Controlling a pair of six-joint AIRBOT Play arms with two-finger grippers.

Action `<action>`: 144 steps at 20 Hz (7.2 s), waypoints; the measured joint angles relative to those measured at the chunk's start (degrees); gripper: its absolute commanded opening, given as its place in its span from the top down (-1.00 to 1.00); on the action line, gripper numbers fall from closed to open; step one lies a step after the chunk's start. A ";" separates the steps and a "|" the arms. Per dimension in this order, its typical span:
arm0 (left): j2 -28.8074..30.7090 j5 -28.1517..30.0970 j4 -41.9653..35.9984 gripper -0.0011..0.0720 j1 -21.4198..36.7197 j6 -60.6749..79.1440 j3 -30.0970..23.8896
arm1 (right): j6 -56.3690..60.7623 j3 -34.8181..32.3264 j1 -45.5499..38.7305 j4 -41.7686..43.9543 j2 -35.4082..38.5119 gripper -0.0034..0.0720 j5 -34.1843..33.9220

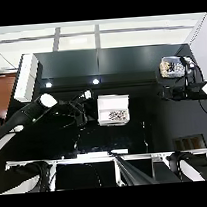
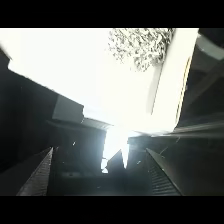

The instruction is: Fold the box and place the chain.

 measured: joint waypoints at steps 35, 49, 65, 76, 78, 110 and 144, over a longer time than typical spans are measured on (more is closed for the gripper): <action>-6.75 -1.55 -11.23 -0.91 -4.79 16.00 0.31 | 0.22 0.00 0.00 -0.04 0.00 0.00 -0.44; -6.78 1.33 -11.23 -0.23 -5.42 15.82 0.90 | -16.41 1.31 8.94 19.21 -9.42 -0.97 -10.38; -6.80 0.17 -11.17 -0.24 -5.42 15.80 0.90 | -67.38 4.59 15.56 28.89 -16.06 -0.95 7.82; -6.80 -0.35 -11.21 -0.24 -5.42 15.74 0.90 | -70.36 4.63 19.87 24.09 -16.06 -0.33 7.30; -6.80 -0.35 -11.21 -0.24 -5.42 15.74 0.90 | -70.38 4.63 20.00 23.87 -16.06 -0.33 7.19; -6.82 -0.35 -11.19 -0.24 -5.40 15.80 0.90 | -70.07 3.74 20.63 22.97 -16.11 0.36 5.81; -6.80 -0.33 -11.17 -0.24 -5.42 15.72 0.90 | -51.34 4.26 19.30 20.59 -10.34 0.87 13.92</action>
